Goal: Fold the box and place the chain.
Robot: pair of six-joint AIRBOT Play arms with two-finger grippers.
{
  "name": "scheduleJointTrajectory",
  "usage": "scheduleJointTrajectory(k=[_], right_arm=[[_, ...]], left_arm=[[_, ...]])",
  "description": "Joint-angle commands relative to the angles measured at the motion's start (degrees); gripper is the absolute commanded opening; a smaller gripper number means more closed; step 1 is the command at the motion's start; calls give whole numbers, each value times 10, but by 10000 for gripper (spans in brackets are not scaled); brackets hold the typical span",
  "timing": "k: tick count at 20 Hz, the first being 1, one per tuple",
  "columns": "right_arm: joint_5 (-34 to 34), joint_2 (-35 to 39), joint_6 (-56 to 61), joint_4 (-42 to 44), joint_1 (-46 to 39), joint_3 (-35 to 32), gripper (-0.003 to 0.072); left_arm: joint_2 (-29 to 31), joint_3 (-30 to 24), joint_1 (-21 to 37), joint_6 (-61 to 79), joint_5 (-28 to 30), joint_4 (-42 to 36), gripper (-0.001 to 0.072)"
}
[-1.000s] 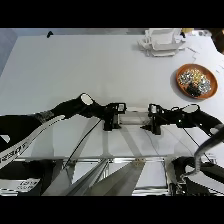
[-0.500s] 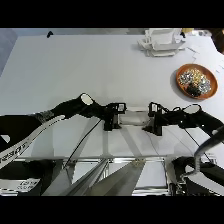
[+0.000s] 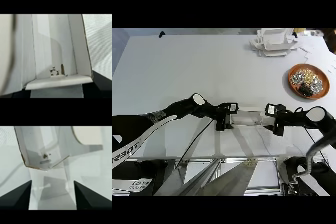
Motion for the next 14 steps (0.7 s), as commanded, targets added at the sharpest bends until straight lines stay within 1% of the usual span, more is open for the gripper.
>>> scheduleJointTrajectory(k=[1,2,3,4,5,6,7,9,14], right_arm=[[3,76,73,-5,0,1,470],[6,92,92,21,0,1,369],[10,104,116,56,0,1,290],[11,108,137,96,0,0,237],[9,106,149,123,0,0,161],[9,102,149,141,0,0,73],[9,96,149,154,0,0,15],[-16,77,146,188,7,0,15],[-166,-2,147,220,35,0,15]], left_arm=[[0,0,0,0,0,0,10],[0,0,0,0,0,0,10],[0,0,0,0,0,0,10],[0,0,0,0,0,0,10],[0,0,0,0,0,0,10],[0,0,0,0,0,0,10],[0,0,0,0,0,0,10],[0,0,0,0,0,0,10],[0,0,0,0,0,0,10]])
